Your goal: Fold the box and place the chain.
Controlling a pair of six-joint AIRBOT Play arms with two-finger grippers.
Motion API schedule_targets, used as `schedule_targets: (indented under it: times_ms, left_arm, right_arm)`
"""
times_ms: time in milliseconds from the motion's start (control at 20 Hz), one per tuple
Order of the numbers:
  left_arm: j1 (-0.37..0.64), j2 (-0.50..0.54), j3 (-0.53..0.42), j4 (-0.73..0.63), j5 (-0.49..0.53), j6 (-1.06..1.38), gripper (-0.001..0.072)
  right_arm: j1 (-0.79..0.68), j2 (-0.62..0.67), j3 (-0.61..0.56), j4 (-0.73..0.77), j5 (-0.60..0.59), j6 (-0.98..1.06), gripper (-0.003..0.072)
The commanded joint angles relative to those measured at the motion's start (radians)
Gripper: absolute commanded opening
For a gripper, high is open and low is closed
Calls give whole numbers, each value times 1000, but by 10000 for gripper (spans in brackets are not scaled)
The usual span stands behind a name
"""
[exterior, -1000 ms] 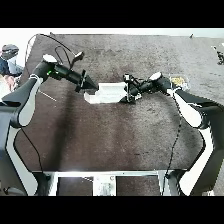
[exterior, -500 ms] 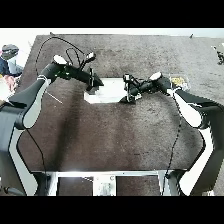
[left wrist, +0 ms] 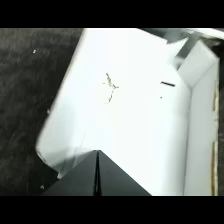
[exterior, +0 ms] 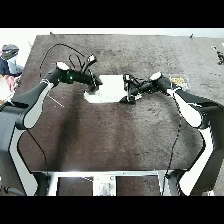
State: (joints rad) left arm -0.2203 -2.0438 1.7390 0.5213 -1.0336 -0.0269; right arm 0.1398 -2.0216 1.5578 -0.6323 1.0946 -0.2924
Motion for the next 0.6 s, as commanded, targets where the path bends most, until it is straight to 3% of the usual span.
schedule_targets:
  times_ms: [0,300,550]
  left_arm:
    - [1,-1,-22,-2,34,2,11]
    - [1,0,-45,-4,52,44,11]
    - [20,10,-9,-103,54,96,10]
  right_arm:
    - [0,0,0,0,0,0,327]
    - [0,0,0,0,0,0,327]
    - [0,0,0,0,0,0,327]
